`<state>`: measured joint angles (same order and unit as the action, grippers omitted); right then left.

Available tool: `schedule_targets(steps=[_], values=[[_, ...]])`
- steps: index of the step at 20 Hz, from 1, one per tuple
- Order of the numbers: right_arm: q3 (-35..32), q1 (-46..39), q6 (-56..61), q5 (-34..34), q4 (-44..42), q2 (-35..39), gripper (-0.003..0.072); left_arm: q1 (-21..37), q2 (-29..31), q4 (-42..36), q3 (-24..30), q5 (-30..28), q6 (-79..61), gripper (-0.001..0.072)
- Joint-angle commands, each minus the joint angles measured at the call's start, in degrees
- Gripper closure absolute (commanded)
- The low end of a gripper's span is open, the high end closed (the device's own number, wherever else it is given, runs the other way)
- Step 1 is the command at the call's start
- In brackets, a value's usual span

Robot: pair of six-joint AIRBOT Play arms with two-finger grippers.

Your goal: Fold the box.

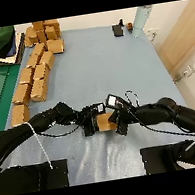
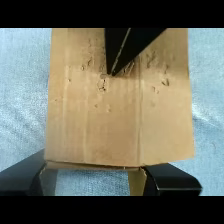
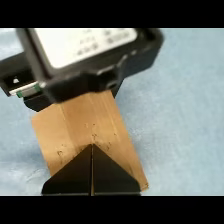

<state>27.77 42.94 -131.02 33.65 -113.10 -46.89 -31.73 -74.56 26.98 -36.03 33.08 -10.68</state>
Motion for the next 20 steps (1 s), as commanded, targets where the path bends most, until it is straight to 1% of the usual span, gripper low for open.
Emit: schedule_targets(steps=[1,7,14,18,19,20], values=[[-3.9,1.9,0.0,-7.6,4.5,1.9,0.0682,0.0,0.0,0.0,0.0,0.0,0.0,0.0178],[-4.5,1.8,-0.1,-7.6,4.7,0.4,0.0682,0.0,0.0,0.0,0.0,0.0,0.0,0.0178],[-4.4,1.9,-0.1,-7.7,4.7,0.5,0.0682,0.0,0.0,0.0,0.0,0.0,0.0,0.0178],[-2.8,1.8,-0.2,-7.7,4.7,1.3,0.0681,0.0,0.0,0.0,0.0,0.0,0.0,0.0178],[-2.2,1.8,-0.3,-7.7,4.9,1.5,0.0651,0.0,0.0,0.0,0.0,0.0,0.0,0.0178],[-1.6,1.8,-0.6,-7.7,4.9,1.6,0.0579,0.0,0.0,0.0,0.0,0.0,0.0,0.0178]])
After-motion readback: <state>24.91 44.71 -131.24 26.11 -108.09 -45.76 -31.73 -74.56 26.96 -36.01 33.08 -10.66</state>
